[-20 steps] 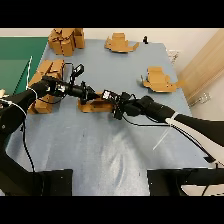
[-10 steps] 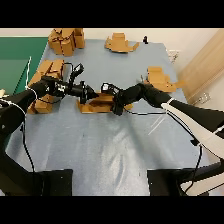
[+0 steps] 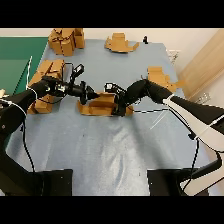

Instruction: Fold the box.

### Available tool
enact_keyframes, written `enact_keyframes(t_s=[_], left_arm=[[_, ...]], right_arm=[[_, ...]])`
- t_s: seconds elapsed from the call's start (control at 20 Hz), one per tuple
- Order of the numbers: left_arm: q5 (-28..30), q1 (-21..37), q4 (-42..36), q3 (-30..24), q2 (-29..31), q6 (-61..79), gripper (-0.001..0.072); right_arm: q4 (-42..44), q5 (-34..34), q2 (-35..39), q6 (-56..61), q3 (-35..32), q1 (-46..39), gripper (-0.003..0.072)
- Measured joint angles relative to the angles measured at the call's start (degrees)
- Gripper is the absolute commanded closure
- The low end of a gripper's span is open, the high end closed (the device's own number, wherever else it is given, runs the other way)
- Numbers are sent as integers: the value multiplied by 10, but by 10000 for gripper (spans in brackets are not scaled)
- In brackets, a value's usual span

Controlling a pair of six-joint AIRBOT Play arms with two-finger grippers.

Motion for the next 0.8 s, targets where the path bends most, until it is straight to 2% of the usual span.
enact_keyframes(t_s=[0.8], left_arm=[[-18, 0, 30, 0, 0, -1, 691]], right_arm=[[-14, 25, -9, -2, 0, 7, 106]])
